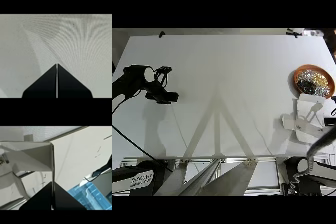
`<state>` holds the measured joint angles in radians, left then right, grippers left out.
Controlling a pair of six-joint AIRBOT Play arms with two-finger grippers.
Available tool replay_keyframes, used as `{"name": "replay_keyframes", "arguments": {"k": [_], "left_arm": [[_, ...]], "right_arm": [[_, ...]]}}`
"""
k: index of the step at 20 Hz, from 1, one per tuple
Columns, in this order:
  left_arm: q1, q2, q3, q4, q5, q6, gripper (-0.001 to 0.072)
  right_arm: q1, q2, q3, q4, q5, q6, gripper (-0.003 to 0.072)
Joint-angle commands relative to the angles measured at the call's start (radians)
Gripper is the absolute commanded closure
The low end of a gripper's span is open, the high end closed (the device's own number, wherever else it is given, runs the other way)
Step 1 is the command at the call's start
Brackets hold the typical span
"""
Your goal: Fold the box and place the chain.
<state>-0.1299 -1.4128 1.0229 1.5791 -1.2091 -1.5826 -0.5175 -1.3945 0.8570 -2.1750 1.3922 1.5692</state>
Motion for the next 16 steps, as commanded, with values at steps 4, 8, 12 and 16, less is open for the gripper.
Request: {"name": "replay_keyframes", "arguments": {"k": [4, 8, 12, 16], "left_arm": [[-0.001, -0.001, 0.000, 0.000, 0.000, 0.000, 0.0698], [-0.001, -0.001, 0.000, 0.000, 0.000, 0.000, 0.0698], [-0.001, -0.001, 0.000, 0.000, 0.000, 0.000, 0.0698], [-0.001, -0.001, 0.000, 0.000, 0.000, 0.000, 0.0698]], "right_arm": [[0.097, 0.041, 0.000, 0.093, 0.032, -0.117, 0.0679], [0.267, 0.161, 0.000, 0.339, -0.043, -0.184, 0.0680], [0.417, 0.240, -0.006, 0.699, -0.154, -0.218, 0.0680], [0.599, 0.244, -0.034, 0.915, -0.303, -0.237, 0.0681]]}}
